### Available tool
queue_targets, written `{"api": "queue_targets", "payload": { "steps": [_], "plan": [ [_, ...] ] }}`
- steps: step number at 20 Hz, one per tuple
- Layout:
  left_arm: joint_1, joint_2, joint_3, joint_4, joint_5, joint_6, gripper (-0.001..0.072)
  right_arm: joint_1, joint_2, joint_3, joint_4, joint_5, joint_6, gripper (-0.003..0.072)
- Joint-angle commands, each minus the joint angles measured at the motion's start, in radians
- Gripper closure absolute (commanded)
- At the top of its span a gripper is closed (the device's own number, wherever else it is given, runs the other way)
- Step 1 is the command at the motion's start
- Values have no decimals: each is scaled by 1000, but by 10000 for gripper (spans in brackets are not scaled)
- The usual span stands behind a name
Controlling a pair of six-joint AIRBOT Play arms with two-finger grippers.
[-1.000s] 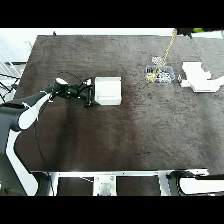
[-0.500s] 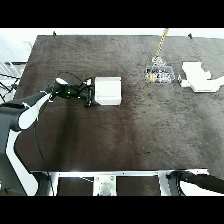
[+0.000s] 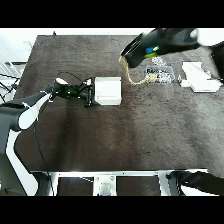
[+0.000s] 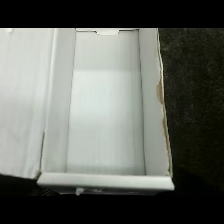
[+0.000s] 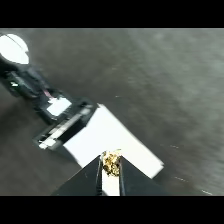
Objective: Fold the box and place the chain.
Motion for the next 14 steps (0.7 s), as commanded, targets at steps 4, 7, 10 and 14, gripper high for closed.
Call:
{"api": "queue_targets", "payload": {
  "steps": [4,7,10,14],
  "plan": [
    [0,0,0,0,0,0,292,43,-118,-183,195,-226,6,682],
    [0,0,0,0,-1,0,292,43,-211,-207,214,-262,6,683],
    [0,0,0,0,0,0,292,43,-313,-249,218,-309,-12,683],
    [0,0,0,0,0,0,292,24,-405,-267,197,-349,-12,678]
  ]
}}
